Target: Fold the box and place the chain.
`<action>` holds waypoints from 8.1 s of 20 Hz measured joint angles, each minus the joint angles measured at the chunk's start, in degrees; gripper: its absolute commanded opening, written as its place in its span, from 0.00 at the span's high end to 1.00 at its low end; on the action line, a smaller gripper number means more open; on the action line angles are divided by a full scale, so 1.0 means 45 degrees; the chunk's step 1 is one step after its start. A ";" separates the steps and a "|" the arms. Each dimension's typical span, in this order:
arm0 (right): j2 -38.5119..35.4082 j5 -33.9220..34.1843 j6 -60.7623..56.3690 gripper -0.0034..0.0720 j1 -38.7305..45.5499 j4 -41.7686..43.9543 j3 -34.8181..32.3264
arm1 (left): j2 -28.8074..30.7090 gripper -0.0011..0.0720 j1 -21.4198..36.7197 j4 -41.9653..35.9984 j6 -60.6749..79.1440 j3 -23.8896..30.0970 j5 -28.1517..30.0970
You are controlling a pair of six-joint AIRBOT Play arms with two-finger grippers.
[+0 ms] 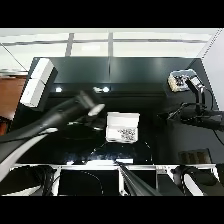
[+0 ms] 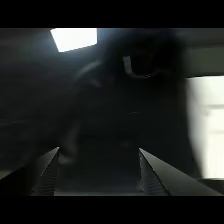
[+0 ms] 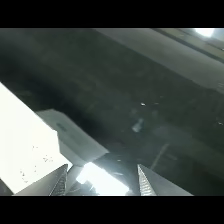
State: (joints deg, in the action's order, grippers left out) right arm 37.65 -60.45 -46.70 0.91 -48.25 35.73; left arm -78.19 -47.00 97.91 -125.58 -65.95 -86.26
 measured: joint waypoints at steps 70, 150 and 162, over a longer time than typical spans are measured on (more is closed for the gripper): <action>0.5173 0.2521 -0.1909 0.03 -0.2846 0.1093 0.1511 | 0.0826 0.36 0.3147 -1.5518 3.0114 0.7111 0.9330; 0.3405 0.2482 0.6528 0.42 -0.6698 0.0670 -0.0967 | 0.0826 0.35 0.3147 -1.5523 3.0104 0.7111 0.9398; 0.3405 0.2395 0.6528 0.63 -0.6698 0.0797 -0.0957 | 0.0826 0.36 0.3143 -1.5523 3.0109 0.7111 0.9403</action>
State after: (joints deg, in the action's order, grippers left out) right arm 52.97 -49.67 -17.32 -29.23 -44.66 31.42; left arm -74.48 -32.86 28.05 9.91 -33.95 -43.94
